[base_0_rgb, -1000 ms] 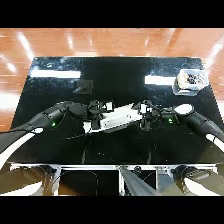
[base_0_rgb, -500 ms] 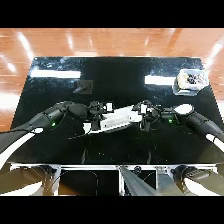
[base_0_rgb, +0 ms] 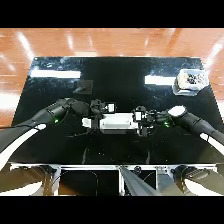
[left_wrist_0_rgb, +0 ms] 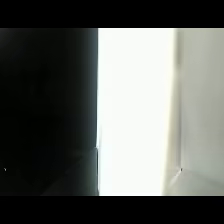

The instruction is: Fold the box and place the chain.

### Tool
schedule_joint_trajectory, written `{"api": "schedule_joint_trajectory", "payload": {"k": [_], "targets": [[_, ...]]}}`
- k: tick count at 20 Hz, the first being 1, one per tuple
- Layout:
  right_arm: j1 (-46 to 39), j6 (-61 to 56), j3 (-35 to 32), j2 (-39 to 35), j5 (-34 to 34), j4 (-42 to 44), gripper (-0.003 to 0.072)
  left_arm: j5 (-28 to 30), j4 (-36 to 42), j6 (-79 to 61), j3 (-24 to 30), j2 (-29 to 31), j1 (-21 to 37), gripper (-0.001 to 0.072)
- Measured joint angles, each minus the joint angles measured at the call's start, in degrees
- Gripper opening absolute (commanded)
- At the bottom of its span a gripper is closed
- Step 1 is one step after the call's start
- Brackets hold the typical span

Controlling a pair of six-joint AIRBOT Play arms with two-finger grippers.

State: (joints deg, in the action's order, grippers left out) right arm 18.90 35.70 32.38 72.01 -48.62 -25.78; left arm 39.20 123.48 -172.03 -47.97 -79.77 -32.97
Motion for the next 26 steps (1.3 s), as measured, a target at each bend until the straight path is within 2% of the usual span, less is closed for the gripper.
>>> {"api": "schedule_joint_trajectory", "payload": {"k": [5, 9, 12, 19, 26], "targets": [[0.90, -4.98, 0.00, 0.17, 0.17, -4.39, 0.0661, 5.11, 0.79, 0.11, -2.51, -1.60, 0.00, 0.0023], [2.12, -8.98, -0.02, 0.17, 1.09, -5.46, 0.0661, 10.03, 3.87, 0.37, -2.93, -1.90, 0.00, 0.0024], [2.86, -10.51, -0.02, 0.17, 2.05, -5.77, 0.0661, 11.65, 5.22, 0.90, -3.08, -1.95, 0.00, 0.0023], [3.19, -13.29, -0.02, 0.17, 2.08, -8.83, 0.0660, 10.75, 6.16, 0.52, -3.15, -1.95, 0.00, 0.0023], [3.15, -13.81, -0.02, 0.17, 1.81, -9.99, 0.0660, 8.48, 3.37, -0.07, -3.43, -2.45, 0.04, 0.0023]]}}
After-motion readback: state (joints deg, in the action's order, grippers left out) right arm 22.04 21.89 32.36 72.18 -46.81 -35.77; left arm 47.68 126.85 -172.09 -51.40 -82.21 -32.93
